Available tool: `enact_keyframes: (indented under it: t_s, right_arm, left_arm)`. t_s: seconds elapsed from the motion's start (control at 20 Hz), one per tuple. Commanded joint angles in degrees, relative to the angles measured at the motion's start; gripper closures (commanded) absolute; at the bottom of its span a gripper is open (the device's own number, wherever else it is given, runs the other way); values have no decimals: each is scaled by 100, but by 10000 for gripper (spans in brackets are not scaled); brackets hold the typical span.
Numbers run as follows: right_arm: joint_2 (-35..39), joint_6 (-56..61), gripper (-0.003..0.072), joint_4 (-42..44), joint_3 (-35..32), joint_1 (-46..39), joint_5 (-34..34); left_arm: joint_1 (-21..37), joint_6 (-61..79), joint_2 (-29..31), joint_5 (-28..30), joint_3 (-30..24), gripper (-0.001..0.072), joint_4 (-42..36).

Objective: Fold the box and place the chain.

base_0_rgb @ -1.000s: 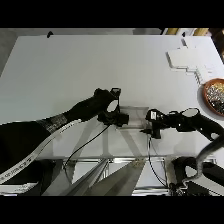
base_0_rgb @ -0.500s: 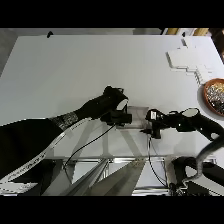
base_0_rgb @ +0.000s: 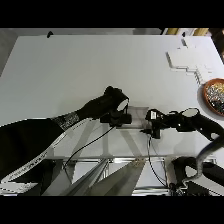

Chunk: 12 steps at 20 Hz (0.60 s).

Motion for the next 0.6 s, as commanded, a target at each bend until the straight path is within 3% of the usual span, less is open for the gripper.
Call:
enact_keyframes:
  t_s: [0.0, 0.05, 0.1, 0.55]
  right_arm:
    - [0, 0, 276, -4, -2, 2, 7]
    - [0, 0, 276, -4, -2, 2, 7]
    - [0, 0, 276, -4, -2, 2, 7]
    - [0, 0, 276, -4, -2, 2, 7]
  left_arm:
    - [15, -9, -4, 22, 4, 699, 15]
    - [24, 4, -2, 17, 4, 625, 9]
    - [44, 7, -2, -9, 7, 504, -9]
    - [236, 629, -44, -299, 232, 504, -214]
